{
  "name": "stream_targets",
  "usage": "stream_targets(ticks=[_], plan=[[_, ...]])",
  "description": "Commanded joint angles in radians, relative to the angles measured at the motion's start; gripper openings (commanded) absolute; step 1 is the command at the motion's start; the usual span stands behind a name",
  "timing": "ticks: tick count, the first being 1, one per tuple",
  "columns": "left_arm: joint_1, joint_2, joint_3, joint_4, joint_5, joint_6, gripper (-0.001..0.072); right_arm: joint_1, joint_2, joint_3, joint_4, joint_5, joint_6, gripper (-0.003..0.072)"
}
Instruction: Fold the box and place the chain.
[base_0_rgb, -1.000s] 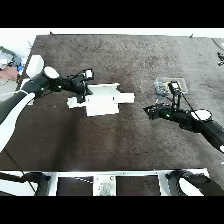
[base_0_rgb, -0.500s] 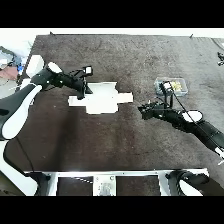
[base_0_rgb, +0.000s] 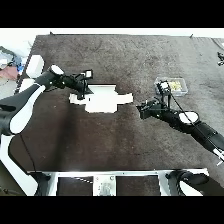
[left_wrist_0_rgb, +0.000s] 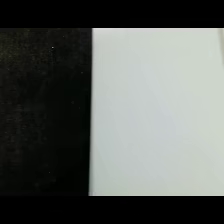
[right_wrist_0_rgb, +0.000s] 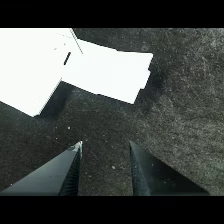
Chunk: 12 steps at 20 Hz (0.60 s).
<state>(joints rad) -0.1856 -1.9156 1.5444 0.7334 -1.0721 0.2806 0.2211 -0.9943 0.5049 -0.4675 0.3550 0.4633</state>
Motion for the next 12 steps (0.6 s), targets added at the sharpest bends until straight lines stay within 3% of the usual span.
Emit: stream_targets(ticks=[1, 8, 10, 12], plan=[[0.001, -0.034, 0.002, -0.016, -0.002, 0.042, 0.0011, 0.003, 0.0, 0.0, 0.0, -0.005, 0.0, 0.0354], [0.001, -0.046, 0.002, -0.03, 0.001, 0.031, 0.0013, 0.015, -0.015, 0.0, -0.042, -0.001, -0.019, 0.0356], [0.001, -0.046, 0.002, -0.03, 0.005, 0.031, 0.0014, 0.055, -0.045, 0.006, -0.042, 0.0, -0.096, 0.0503], [0.0, -0.046, 0.002, -0.03, 0.006, 0.031, 0.0013, 0.104, -0.085, 0.048, -0.042, 0.003, -0.169, 0.0504]])
